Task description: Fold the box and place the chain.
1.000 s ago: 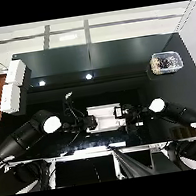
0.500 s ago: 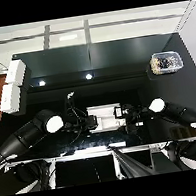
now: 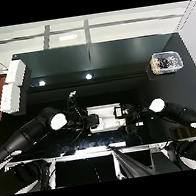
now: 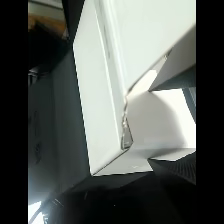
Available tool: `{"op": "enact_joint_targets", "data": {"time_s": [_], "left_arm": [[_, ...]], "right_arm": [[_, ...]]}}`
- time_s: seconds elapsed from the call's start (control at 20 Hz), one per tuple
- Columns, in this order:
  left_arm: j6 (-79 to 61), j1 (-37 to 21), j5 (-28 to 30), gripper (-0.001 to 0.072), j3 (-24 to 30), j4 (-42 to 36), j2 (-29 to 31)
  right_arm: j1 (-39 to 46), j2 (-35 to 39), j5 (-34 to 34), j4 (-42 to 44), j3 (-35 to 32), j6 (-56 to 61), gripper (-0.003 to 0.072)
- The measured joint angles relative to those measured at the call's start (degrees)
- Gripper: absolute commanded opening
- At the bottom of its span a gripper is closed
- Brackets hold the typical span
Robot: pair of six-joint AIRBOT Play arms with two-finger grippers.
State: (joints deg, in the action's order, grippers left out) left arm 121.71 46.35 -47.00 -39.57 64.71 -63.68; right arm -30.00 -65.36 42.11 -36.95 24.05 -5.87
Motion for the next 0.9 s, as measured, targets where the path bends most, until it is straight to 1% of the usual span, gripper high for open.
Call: {"op": "enact_joint_targets", "data": {"time_s": [0.2, 0.55, 0.6, 0.7, 0.9], "left_arm": [[0.0, 1.0, 0.1, 0.0478, -0.5, 0.7, -1.3], [0.3, 1.4, 0.1, 0.0480, -0.7, 1.2, -1.9], [0.5, 1.4, 0.1, 0.0489, -0.7, 1.5, -1.9], [1.0, 1.3, 0.1, 0.0568, -0.7, 1.7, -1.9], [1.4, 1.2, 0.0, 0.0576, -0.7, 2.6, -2.0]], "right_arm": [[0.0, 0.0, 0.0, -0.2, 0.0, -0.1, 0.0352], [0.0, 0.0, 0.0, -0.1, 0.0, 0.0, 0.0352], [0.0, 0.0, 0.0, 0.0, 0.0, 0.0, 0.0352], [0.0, 0.0, 0.0, 0.0, 0.0, 0.0, 0.0352], [0.0, 0.0, 0.0, 0.3, 0.0, 0.3, 0.0352]]}}
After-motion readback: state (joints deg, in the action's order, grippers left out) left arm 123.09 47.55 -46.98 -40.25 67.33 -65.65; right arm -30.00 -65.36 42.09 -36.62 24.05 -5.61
